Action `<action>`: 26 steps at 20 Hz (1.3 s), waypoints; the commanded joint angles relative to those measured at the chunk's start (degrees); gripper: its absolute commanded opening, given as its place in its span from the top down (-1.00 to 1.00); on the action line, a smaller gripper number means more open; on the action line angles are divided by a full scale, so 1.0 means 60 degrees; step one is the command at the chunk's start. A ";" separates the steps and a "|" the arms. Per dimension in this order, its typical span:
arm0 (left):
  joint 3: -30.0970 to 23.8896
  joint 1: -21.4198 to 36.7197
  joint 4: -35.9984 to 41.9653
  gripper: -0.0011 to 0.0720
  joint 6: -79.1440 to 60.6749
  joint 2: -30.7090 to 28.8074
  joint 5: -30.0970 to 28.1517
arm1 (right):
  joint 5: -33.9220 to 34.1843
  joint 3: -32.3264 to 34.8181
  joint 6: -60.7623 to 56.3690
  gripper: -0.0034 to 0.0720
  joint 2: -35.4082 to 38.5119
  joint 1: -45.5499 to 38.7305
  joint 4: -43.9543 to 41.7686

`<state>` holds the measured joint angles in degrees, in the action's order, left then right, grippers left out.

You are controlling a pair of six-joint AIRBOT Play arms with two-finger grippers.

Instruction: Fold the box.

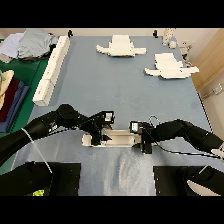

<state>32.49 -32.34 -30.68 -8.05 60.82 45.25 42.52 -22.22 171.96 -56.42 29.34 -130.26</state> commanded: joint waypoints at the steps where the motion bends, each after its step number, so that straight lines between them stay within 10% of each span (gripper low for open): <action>1: 0.0007 0.0113 -0.0794 -0.35 0.1770 -0.0328 0.0044 | -0.0004 0.0007 0.0000 -0.53 -0.0007 0.0007 0.0000; 7: 0.0029 0.0973 -0.3610 -0.28 0.8276 -0.2721 0.3213 | -0.0004 0.0007 0.0000 -0.53 -0.0007 0.0007 0.0000; 9: 0.0011 0.0776 -0.3147 0.48 0.9861 -0.3067 0.4313 | -0.0004 0.0007 0.0000 -0.53 -0.0007 0.0007 0.0000; 10: -0.0015 0.0539 -0.2514 0.52 1.0167 -0.3049 0.4455 | -0.0004 0.0007 0.0000 -0.53 -0.0007 0.0007 0.0000; 16: 0.0590 -0.0685 -0.0029 0.52 1.0426 -0.1457 0.0670 | -0.0004 0.0007 0.0000 -0.53 -0.0007 0.0007 0.0000; 26: 0.1934 0.0747 -0.0029 0.51 1.0604 0.2033 0.1137 | -0.0004 0.0007 0.0000 -0.53 -0.0007 0.0007 0.0000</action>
<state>43.35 -28.60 -31.11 55.35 68.36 50.11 42.54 -22.22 171.96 -56.42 29.34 -130.26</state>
